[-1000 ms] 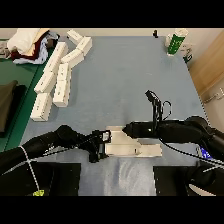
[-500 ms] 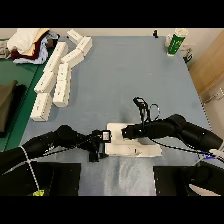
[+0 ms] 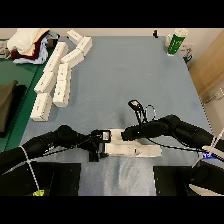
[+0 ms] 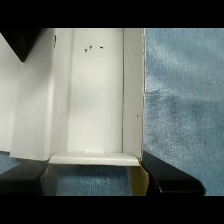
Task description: Fold the box.
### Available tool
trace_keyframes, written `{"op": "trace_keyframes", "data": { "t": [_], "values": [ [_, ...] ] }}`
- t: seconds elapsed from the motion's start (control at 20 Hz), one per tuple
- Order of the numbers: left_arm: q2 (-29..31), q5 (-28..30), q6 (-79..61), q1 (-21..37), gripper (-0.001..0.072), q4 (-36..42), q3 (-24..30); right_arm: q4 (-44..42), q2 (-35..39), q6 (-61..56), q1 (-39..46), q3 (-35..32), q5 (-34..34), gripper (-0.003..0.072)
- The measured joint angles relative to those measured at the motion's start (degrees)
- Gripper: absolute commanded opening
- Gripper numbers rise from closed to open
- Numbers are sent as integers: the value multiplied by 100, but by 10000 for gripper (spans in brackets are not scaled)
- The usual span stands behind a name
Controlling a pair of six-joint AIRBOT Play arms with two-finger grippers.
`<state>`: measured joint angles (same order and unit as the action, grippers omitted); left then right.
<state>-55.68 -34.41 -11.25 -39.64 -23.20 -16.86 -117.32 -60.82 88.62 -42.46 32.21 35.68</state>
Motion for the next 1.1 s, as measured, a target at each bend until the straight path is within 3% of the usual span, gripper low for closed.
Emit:
{"op": "trace_keyframes", "data": {
  "t": [0.35,0.55,0.75,0.8,0.85,0.9,0.95,1.05,1.1],
  "values": [
    [0,-2,-9,0,591,2,0,44,380,299,-2,2,35,0],
    [0,-4,-9,0,591,4,0,101,1281,533,-2,4,374,0],
    [0,-4,-7,0,591,4,0,348,2352,1005,-2,-7,1298,3],
    [0,-7,-7,0,591,4,0,422,2564,1202,-2,-7,1589,150],
    [0,-7,-7,0,591,4,0,538,2717,1386,-4,-20,1904,420],
    [0,-7,-7,0,591,4,0,686,2848,1591,-4,-50,2208,560],
    [0,-7,-7,0,592,4,0,817,2929,1821,-4,-109,2415,561],
    [0,-7,-7,0,591,4,0,1036,3042,2448,-4,-315,2719,689],
    [0,-7,-7,0,591,4,0,1108,3071,2778,-4,-444,2756,694]
  ]
}}
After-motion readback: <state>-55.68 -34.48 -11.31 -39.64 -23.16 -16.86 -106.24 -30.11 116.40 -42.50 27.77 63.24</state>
